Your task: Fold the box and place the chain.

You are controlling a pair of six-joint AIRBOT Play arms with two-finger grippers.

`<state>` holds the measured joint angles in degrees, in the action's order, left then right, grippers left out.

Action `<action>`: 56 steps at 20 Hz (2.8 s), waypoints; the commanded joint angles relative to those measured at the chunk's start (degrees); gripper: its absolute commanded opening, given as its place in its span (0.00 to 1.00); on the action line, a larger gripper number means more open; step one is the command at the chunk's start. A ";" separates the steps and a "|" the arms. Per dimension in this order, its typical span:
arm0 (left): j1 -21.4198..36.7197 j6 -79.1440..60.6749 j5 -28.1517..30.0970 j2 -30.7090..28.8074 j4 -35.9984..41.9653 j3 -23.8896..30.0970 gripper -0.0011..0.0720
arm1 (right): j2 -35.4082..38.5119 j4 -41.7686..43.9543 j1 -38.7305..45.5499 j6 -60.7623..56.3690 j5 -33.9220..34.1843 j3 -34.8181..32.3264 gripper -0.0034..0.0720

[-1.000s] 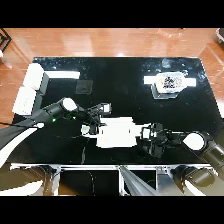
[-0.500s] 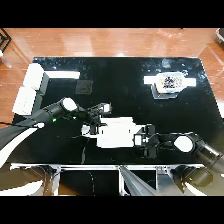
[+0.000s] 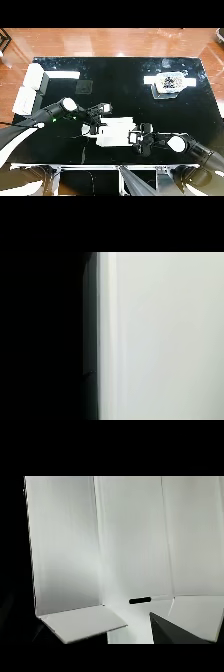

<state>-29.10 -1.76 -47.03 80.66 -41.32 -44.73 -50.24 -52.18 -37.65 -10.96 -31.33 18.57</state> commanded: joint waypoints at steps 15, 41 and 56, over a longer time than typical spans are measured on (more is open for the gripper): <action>0.00 0.02 -1.51 0.04 0.00 0.02 0.04 | 0.22 -1.79 -0.22 -10.08 6.05 4.46 0.97; 0.00 0.02 -1.44 0.04 -0.02 0.02 0.04 | -11.17 19.37 12.55 16.63 -11.06 9.38 0.97; -0.04 0.79 -1.31 0.04 -0.20 0.02 0.04 | -16.55 23.71 12.52 30.99 -13.44 9.35 0.97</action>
<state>-29.12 -1.67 -48.45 80.66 -41.56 -44.75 -66.17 -31.16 -25.15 17.17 -44.64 27.90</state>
